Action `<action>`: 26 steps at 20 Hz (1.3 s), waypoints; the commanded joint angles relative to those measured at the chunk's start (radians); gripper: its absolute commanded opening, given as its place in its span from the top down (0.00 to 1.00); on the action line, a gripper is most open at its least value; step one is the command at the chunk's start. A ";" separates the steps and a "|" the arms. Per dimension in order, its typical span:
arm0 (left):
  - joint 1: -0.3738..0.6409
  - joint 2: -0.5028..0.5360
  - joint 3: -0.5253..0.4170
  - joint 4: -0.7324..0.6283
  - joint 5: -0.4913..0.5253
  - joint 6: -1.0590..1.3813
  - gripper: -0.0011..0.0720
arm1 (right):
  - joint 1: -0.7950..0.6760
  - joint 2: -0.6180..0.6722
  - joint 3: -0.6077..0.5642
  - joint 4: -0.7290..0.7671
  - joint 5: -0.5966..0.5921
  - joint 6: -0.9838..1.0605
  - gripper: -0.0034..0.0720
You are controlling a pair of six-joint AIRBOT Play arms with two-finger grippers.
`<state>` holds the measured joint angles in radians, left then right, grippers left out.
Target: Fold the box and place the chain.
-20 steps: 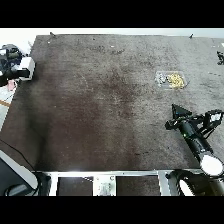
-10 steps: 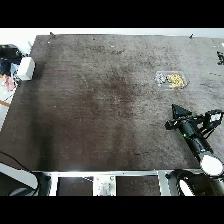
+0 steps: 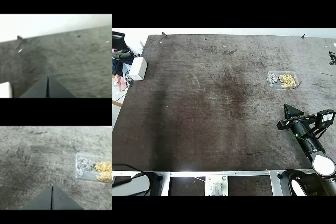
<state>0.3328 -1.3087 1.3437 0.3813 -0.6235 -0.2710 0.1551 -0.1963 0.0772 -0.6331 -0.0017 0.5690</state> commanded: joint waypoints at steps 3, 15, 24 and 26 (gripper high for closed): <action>-0.068 0.461 -0.597 -0.553 0.123 0.548 0.98 | 0.000 0.001 0.000 0.000 0.001 0.000 0.94; -0.068 1.178 -1.276 -0.671 0.325 0.534 0.98 | 0.000 0.001 0.000 0.000 0.000 0.000 0.94; -0.068 1.178 -1.276 -0.672 0.396 0.533 0.97 | 0.000 0.001 0.000 0.000 0.000 0.000 0.94; -0.068 1.178 -1.276 -0.672 0.396 0.533 0.97 | 0.000 0.001 0.000 0.000 0.000 0.000 0.94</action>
<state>0.2646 -0.1329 0.0692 -0.2905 -0.2348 0.2623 0.1551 -0.1963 0.0772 -0.6327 -0.0013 0.5690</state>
